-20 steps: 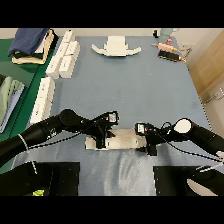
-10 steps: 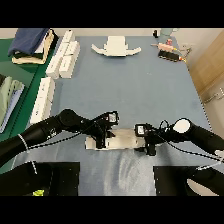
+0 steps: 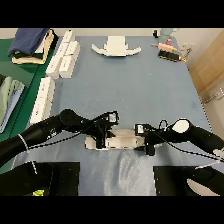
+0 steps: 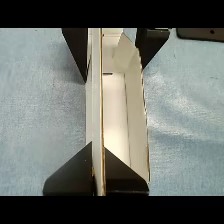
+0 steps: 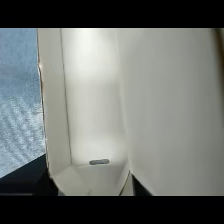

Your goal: Fold the box.

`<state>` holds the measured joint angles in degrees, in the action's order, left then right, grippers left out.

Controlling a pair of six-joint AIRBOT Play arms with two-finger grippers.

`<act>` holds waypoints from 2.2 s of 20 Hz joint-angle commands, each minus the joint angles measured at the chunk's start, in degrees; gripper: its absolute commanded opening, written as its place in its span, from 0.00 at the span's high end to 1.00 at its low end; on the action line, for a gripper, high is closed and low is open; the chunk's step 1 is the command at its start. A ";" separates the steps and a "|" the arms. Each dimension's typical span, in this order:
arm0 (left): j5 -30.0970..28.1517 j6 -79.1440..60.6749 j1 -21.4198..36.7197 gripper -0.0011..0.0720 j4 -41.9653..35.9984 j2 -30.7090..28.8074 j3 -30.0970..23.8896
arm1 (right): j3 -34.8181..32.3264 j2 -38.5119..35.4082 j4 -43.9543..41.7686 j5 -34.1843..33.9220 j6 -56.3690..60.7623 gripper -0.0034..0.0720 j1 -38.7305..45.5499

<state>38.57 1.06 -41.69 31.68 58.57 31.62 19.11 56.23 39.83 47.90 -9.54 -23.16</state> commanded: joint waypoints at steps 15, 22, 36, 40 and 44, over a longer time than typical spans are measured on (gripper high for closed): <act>0.00 0.00 -0.02 0.96 0.02 0.02 -0.02 | -0.37 -1.25 0.22 0.72 0.02 0.16 -0.04; 0.00 0.00 -0.02 0.96 0.02 0.02 -0.02 | -0.39 -2.73 0.83 0.22 0.02 0.09 -0.04; 0.00 0.00 -0.02 0.96 0.02 0.02 -0.02 | -2.19 -2.62 -0.20 -1.27 -2.60 0.28 -0.07; 0.00 0.00 -0.02 0.96 0.02 0.02 -0.02 | -2.19 -2.69 -0.39 -1.25 -2.80 0.17 -0.07; 0.00 0.00 -0.02 0.96 0.02 0.02 -0.02 | -2.16 -3.78 -3.21 -0.81 -2.82 0.11 -0.07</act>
<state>38.57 1.06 -41.69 31.68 58.59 31.59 16.88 53.08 38.65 46.98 -12.32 -23.20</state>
